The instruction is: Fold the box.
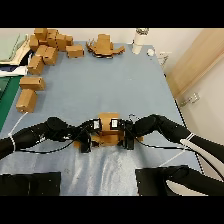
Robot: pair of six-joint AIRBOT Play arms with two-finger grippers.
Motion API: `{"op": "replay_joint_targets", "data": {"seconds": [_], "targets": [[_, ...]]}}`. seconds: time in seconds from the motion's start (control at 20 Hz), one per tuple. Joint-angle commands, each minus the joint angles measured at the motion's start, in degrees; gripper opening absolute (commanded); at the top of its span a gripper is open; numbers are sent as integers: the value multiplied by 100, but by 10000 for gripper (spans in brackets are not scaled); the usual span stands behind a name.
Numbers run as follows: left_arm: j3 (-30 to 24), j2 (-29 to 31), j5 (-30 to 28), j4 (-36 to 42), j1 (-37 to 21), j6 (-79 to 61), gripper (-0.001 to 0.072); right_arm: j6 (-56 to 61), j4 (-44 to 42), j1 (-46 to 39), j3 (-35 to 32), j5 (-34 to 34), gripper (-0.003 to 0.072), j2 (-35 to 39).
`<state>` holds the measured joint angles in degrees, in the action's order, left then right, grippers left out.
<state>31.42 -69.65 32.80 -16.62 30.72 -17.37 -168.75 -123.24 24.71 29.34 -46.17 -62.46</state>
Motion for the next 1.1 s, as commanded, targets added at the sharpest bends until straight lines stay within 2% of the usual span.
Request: {"op": "replay_joint_targets", "data": {"seconds": [0.0, 0.05, 0.1, 0.15, 0.3, 0.4, 0.5, 0.6, 0.65, 0.75, 0.85, 0.95, 1.05], "targets": [[7, 2, 11, 11, 2, 28, 484, 9, -13, 2, -2, 7, 509, -2], [7, 20, 11, -44, -7, 70, 400, 9, -13, 2, -2, 7, 510, -2], [7, 83, 13, -245, -35, 236, 183, 7, -13, 2, -2, 7, 509, -2], [7, 212, -20, -564, -52, 673, 114, 9, -15, 2, -2, 4, 509, -2], [7, 848, -24, -1989, -195, 2455, 102, 9, -15, 2, -2, 4, 509, -2], [7, 1478, 223, -2900, -363, 3753, 104, 9, -13, 2, -2, 7, 509, -2], [7, 2133, 546, -3515, -551, 4955, 103, 9, -13, 2, -2, 7, 509, -2], [2, 2774, 632, -4085, -820, 6955, 102, 9, -13, 2, -2, 7, 509, -2], [-4, 2968, 723, -4461, -984, 8015, 5, 9, -15, 2, -2, 7, 510, -2], [-31, 3075, 1270, -5209, -1377, 9901, 12, 7, -15, 2, -2, 4, 510, -2], [-166, 2922, 1801, -5318, -1753, 10671, 13, 9, -13, 2, -2, 7, 509, -2], [-391, 2649, 1838, -4962, -1878, 10891, 12, 9, -15, 2, -2, 7, 509, -2], [-577, 2284, 1661, -4356, -1759, 10819, 12, 9, -15, 2, -2, 4, 509, -2]]}}
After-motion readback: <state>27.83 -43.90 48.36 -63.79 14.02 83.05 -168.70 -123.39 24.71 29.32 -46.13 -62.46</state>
